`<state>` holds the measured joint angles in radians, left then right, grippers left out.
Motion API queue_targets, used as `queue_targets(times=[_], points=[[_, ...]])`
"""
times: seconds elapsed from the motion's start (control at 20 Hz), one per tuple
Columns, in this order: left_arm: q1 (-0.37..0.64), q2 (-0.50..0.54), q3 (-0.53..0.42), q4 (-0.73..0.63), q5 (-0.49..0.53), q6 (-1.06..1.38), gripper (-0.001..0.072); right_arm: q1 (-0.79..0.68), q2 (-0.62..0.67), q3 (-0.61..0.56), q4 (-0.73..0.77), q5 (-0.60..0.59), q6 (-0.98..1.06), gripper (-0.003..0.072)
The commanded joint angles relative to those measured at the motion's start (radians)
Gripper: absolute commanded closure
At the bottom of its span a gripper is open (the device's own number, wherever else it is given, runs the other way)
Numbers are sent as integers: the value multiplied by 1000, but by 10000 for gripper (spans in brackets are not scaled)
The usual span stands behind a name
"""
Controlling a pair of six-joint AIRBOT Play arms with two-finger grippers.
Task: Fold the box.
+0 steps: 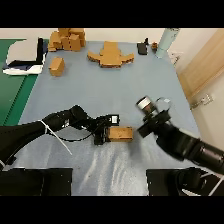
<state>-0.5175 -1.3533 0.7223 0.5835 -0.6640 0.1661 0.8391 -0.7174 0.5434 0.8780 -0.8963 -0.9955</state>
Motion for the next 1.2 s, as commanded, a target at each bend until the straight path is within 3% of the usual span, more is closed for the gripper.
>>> queue_targets(times=[0.0, 0.2, 0.35, 0.55, 0.7, 0.9, 1.05, 1.15], points=[[0, 1, 1, 0, 0, 0, 252, -262, -82, 95, 233, -63, 35, 681], [0, 1, 1, 0, 0, 0, 252, -453, -359, 285, 532, -192, -109, 681], [0, 1, 1, 0, 3, 1, 252, -471, -532, 410, 598, -259, -143, 682], [3, 27, 15, 9, 0, -147, 252, -471, -591, 442, 647, -251, -143, 682], [45, 109, 63, 145, 4, -328, 252, -471, -591, 441, 646, -254, -143, 682], [257, 216, 120, 280, 88, -684, 252, -471, -591, 441, 646, -254, -143, 682], [531, 217, 152, 457, 167, -895, 252, -471, -591, 441, 646, -254, -143, 682], [715, 171, 179, 472, 189, -943, 252, -471, -591, 441, 646, -254, -143, 682]])
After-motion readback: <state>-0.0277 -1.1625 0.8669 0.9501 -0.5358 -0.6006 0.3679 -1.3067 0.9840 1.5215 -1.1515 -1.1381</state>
